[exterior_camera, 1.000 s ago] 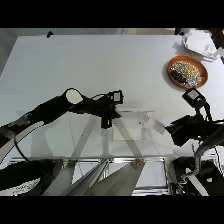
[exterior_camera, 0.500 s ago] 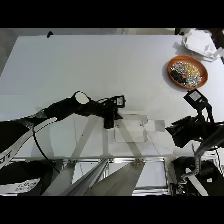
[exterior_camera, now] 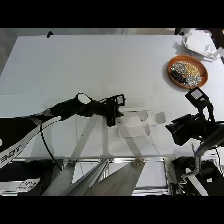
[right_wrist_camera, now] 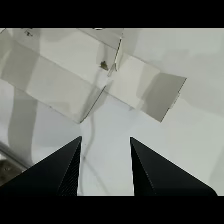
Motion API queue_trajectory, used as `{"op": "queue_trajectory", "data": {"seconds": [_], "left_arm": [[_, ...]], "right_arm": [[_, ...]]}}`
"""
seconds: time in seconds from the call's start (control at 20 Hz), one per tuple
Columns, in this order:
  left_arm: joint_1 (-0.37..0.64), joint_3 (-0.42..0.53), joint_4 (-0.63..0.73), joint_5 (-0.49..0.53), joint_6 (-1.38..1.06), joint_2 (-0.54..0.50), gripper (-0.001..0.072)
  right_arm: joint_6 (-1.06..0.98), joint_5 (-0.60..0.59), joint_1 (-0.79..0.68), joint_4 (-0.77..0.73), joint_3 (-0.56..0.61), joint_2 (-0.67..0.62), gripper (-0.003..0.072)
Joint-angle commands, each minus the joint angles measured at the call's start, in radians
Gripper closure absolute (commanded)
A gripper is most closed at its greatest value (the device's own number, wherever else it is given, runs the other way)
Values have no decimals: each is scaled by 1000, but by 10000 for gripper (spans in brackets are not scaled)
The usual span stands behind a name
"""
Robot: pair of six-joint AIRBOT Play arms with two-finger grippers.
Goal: Fold the box and place the chain.
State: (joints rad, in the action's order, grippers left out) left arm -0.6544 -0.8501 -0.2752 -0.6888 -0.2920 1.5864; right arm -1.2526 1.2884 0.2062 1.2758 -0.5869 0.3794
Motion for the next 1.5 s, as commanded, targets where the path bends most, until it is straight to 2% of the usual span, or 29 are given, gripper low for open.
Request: {"op": "queue_trajectory", "data": {"seconds": [0.0, 0.45, 0.7, 1.45], "left_arm": [[6, 0, 17, 1, -45, 14, 707], [39, -9, 8, -75, -38, 14, 710], [76, -59, -187, -137, 90, 14, 710], [73, -59, -177, -142, 83, 32, 699]], "right_arm": [[1, -2, 0, 0, -1, -1, 347], [1, -2, 0, 0, -1, -1, 347], [2, -3, 0, 0, 0, -1, 347], [4, -22, 0, 1, 0, -1, 347]]}}
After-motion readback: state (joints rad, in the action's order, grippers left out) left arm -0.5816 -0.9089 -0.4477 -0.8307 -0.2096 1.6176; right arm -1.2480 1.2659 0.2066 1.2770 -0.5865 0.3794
